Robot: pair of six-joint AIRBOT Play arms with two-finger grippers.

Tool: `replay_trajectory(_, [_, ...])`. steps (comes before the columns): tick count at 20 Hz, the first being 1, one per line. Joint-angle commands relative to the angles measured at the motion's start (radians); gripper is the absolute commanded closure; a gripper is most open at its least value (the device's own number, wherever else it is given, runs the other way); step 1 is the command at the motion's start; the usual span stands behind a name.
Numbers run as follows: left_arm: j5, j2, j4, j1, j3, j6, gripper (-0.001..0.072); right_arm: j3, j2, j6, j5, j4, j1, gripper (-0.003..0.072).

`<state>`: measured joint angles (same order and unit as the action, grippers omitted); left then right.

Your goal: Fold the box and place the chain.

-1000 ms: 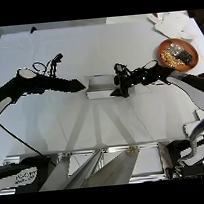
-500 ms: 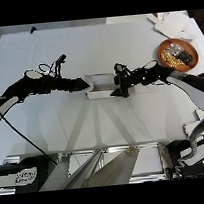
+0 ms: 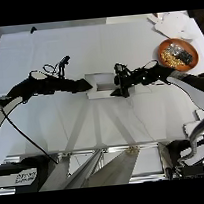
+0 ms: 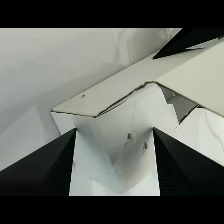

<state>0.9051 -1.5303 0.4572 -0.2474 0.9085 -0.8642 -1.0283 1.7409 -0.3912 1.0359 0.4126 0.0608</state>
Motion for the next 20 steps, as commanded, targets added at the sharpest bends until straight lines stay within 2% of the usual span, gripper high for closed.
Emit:
replay_trajectory(1, [-0.019,-0.002,0.0,-0.01,0.0,-0.011,0.0196,0.0,0.0,0.0,0.0,-0.002,0.0,0.024])
replay_trajectory(10, [-0.056,0.004,0.105,-0.011,0.0,-0.106,0.0211,0.0,0.0,0.0,0.0,-0.002,0.0,0.024])
replay_trajectory(17, [-0.166,0.007,0.144,-0.073,0.001,-0.146,0.0211,0.0,0.0,0.0,0.0,-0.002,0.0,0.024])
replay_trajectory(20, [-0.178,0.008,0.149,-0.076,0.0,-0.154,0.0212,0.0,0.0,0.0,0.0,-0.002,0.0,0.024])
